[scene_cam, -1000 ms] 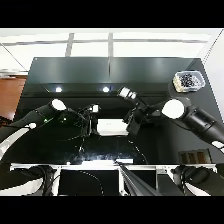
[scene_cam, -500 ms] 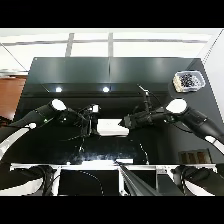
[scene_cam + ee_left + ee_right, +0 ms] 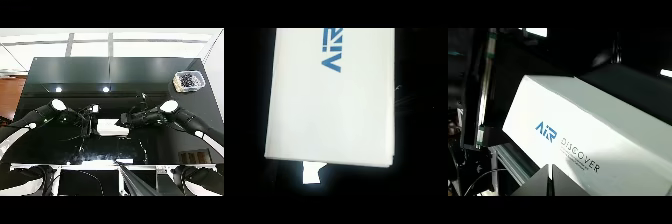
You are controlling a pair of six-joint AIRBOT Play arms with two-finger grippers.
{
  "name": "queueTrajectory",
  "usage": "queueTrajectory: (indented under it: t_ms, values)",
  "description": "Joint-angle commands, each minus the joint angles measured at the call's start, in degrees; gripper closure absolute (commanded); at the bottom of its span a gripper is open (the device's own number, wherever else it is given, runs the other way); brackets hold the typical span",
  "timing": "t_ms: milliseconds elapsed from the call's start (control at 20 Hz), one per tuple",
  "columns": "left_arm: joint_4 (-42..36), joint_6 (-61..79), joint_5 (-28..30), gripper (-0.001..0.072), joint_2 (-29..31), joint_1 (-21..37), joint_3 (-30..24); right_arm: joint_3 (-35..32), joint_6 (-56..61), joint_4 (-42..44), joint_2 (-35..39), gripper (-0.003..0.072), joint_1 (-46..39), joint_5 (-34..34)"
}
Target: Fold the box and place the chain.
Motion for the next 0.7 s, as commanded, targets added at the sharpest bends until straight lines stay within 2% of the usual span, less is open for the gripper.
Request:
queueTrajectory:
  t_ms: [0, 300, 650]
  values:
    - [0.0, 0.0, 0.0, 0.0151, 0.0, 0.0, 0.0, 0.0, 0.8, -1.0, -1.3, 0.0641, 2.1, -1.1]
    - [0.0, 0.0, 0.0, 0.0151, 0.0, 0.0, 0.0, 0.0, 0.8, -1.0, -3.7, 0.0641, 3.9, -3.5]
    - [0.0, 0.0, 0.0, 0.0151, 0.0, 0.0, 0.0, 0.3, -1.8, -3.3, -3.5, 0.0641, 3.9, -2.4]
